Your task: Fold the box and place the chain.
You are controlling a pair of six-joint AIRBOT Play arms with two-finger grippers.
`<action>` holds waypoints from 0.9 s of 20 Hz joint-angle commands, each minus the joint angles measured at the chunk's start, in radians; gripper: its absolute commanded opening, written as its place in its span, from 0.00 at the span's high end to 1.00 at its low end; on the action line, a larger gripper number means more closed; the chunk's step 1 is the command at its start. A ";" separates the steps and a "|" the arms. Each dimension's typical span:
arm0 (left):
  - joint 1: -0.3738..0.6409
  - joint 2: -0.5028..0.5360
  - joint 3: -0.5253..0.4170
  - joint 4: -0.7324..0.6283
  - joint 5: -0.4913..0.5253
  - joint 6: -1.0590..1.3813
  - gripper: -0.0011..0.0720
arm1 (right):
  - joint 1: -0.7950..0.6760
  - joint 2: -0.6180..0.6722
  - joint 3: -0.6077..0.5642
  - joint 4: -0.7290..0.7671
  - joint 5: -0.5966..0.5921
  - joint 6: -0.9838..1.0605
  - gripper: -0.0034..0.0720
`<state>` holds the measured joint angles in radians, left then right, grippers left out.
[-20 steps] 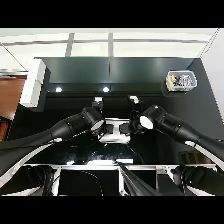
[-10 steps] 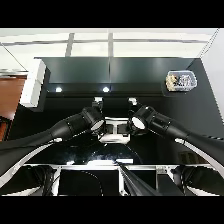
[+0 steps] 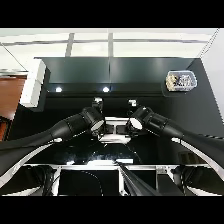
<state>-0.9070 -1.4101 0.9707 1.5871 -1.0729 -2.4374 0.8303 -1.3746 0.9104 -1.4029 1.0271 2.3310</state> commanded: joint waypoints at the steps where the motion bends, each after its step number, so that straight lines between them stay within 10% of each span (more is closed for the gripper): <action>1: 0.001 0.000 0.000 0.002 0.002 0.003 0.95 | 0.001 -0.002 0.000 0.003 -0.005 0.007 0.92; 2: 0.001 0.000 0.000 0.002 0.002 0.003 0.95 | 0.001 -0.002 0.000 0.003 -0.006 0.007 0.71; 4: 0.001 0.000 0.000 0.001 0.003 0.003 0.95 | 0.001 -0.002 0.000 0.003 -0.005 0.006 0.66; 9: 0.001 0.000 0.000 0.001 0.002 0.003 0.95 | 0.001 -0.002 0.000 0.002 -0.006 0.007 0.93; 12: 0.001 0.000 0.000 0.001 0.002 0.003 0.95 | 0.001 -0.001 0.000 0.005 -0.007 0.007 0.93; 15: 0.001 0.000 0.000 0.001 -0.003 0.003 0.95 | -0.008 0.009 0.015 -0.009 0.031 -0.010 0.43; 18: 0.001 0.000 0.000 0.001 -0.003 0.003 0.95 | -0.030 0.087 0.020 -0.052 0.079 -0.099 0.43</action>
